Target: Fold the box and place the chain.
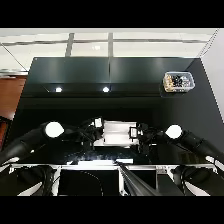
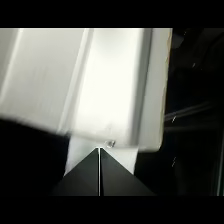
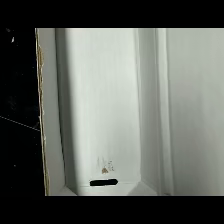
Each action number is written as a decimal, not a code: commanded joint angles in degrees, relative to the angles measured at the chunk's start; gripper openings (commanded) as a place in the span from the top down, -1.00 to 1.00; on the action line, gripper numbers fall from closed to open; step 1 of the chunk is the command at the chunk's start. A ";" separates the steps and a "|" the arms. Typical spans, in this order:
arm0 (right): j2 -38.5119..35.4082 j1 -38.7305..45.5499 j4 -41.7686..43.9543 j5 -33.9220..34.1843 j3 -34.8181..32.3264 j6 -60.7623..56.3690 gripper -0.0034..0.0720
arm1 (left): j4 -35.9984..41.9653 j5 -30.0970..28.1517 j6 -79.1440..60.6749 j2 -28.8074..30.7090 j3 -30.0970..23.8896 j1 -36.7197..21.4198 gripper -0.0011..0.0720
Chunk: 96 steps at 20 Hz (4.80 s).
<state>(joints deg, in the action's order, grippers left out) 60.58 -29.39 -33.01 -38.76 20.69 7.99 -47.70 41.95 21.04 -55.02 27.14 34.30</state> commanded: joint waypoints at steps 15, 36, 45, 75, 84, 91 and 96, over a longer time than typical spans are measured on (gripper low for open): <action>0.00 -0.02 0.02 0.02 0.02 -0.04 -0.22 | 13.79 15.56 47.01 -6.32 -9.29 -28.81 0.89; 0.00 -0.02 0.00 -0.02 0.00 -0.48 -0.22 | 16.22 13.81 38.56 -5.18 2.12 -14.91 -0.56; 0.00 -0.02 0.00 0.00 0.02 -0.48 -0.22 | 13.07 1.75 38.75 -5.22 2.25 -1.44 -0.56; 0.00 -0.02 -0.02 0.02 0.02 -0.48 -0.22 | -31.76 19.58 108.74 -23.63 26.14 17.18 -0.09; 0.00 -0.02 -0.02 0.02 0.00 -0.46 -0.22 | -33.22 16.63 111.67 -26.25 26.18 20.37 0.55; 0.00 -0.02 -0.02 0.02 0.02 -0.48 -0.22 | -32.96 16.13 111.67 -26.25 26.21 20.35 0.86; 0.00 -0.02 -0.02 0.02 0.00 -0.48 -0.22 | -33.09 16.81 111.69 -26.25 27.23 20.17 -0.16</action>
<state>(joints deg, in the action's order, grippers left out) 60.58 -29.39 -33.15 -38.72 20.69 7.68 -80.58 57.78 132.42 -81.28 53.76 54.61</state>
